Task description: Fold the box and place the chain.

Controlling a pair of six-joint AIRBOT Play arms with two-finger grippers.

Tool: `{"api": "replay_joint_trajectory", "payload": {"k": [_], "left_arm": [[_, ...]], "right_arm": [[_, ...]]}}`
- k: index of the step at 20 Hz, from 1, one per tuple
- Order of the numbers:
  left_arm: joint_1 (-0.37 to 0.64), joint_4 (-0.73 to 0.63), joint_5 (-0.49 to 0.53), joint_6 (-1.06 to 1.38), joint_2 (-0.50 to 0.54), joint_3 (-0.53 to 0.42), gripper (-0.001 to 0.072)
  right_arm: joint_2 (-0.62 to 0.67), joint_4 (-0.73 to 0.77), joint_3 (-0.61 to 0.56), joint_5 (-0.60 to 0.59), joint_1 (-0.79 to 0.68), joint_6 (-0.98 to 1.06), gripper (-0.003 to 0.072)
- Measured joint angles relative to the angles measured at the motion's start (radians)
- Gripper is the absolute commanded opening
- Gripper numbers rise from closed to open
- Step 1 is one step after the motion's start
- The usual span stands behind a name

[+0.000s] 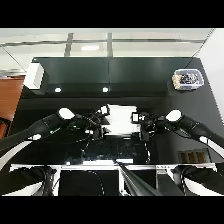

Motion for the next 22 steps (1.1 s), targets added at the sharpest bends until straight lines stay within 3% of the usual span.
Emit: {"api": "replay_joint_trajectory", "payload": {"k": [1,4,7,10,14,18,22], "left_arm": [[0.0,0.008,-0.002,-0.002,0.001,0.0,0.003],[0.009,0.09,-0.015,-0.085,0.027,0.018,0.0028],[0.058,0.268,-0.071,-0.32,0.091,0.046,0.0028],[0.172,0.427,-0.151,-0.553,0.185,0.06,0.0028],[0.388,0.53,-0.245,-0.989,0.239,0.051,0.0027],[0.578,0.484,-0.419,-1.278,0.145,-0.008,0.0026],[0.61,0.335,-0.48,-1.305,0.032,-0.047,0.0026]], "right_arm": [[0.0,0.0,0.0,0.0,0.0,0.001,0.0453],[0.0,0.001,0.0,0.0,0.0,0.002,0.0448],[0.0,0.001,0.0,0.0,0.0,0.002,0.0448],[0.0,0.001,0.0,0.0,0.0,0.002,0.0448],[0.0,0.001,0.0,0.0,0.0,0.002,0.0448],[0.0,0.0,0.0,0.0,0.0,0.002,0.0448],[0.0,0.0,0.0,0.0,0.0,0.002,0.0448]]}}
